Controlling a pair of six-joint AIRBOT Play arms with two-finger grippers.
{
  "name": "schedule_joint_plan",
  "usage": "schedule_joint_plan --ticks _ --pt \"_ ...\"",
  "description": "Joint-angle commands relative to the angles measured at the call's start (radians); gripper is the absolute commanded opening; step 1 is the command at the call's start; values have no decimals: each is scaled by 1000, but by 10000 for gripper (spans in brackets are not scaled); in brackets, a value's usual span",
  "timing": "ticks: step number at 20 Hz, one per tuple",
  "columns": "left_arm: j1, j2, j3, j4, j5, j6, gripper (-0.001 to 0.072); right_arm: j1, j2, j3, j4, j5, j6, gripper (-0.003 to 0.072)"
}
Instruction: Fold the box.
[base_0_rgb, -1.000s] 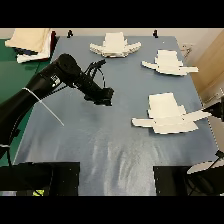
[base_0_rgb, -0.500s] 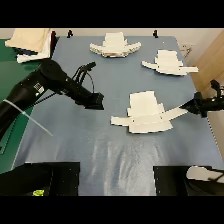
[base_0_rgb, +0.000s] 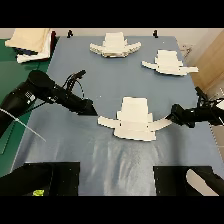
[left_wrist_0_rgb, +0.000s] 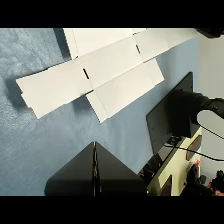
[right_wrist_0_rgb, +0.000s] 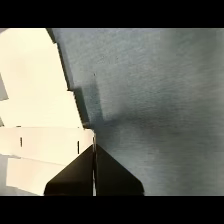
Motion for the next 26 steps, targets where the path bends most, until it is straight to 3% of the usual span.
schedule_joint_plan --ticks 1,2,4,7,8,9,16,22,26 --pt "8 -18 -7 -22 -4 24 16 56 1 -18 -34 -26 26 4" --pt "8 -31 -7 -38 -7 24 16 56 -3 -18 -35 -20 23 36" --pt "8 -52 -7 -70 -9 24 17 56 -4 -18 -36 -19 16 301" --pt "8 -65 -7 -92 -8 25 40 56 -19 -18 -56 7 16 327" --pt "9 -67 -7 -92 -9 24 282 56 -32 -18 -65 17 14 327" --pt "9 -68 -6 -95 -9 24 458 56 -50 -18 -68 28 3 326" --pt "8 -68 -6 -107 -15 23 461 56 -193 -18 92 107 -172 306" --pt "9 -68 -7 -107 -18 23 461 56 -211 -18 227 153 -257 268" --pt "8 -68 -7 -107 -17 24 461 56 -211 -18 154 161 -214 280"
